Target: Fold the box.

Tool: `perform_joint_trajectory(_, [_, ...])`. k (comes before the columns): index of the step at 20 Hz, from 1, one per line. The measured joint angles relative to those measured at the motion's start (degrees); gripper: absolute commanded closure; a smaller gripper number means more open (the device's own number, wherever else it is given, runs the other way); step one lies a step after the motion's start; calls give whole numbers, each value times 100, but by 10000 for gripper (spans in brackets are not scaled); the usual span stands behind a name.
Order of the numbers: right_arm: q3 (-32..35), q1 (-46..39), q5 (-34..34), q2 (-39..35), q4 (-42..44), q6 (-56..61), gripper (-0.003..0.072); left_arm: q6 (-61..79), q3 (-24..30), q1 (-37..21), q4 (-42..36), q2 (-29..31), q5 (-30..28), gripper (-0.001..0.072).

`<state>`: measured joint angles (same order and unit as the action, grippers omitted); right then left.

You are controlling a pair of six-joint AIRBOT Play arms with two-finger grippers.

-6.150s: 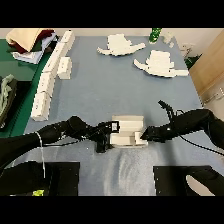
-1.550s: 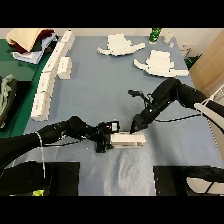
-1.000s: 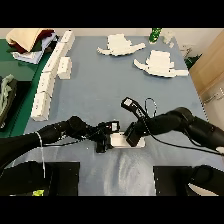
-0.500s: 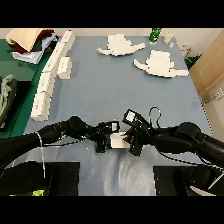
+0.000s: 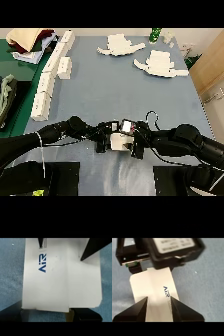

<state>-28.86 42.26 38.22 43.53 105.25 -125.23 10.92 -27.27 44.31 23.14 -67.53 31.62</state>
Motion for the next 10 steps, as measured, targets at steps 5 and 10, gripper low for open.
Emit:
perform_joint_trajectory(5, [4,81,-260,142,-85,-894,219,-2,0,0,0,0,-2,238])
perform_joint_trajectory(10, [4,164,-529,352,-205,-1237,219,-2,0,0,0,0,-11,238])
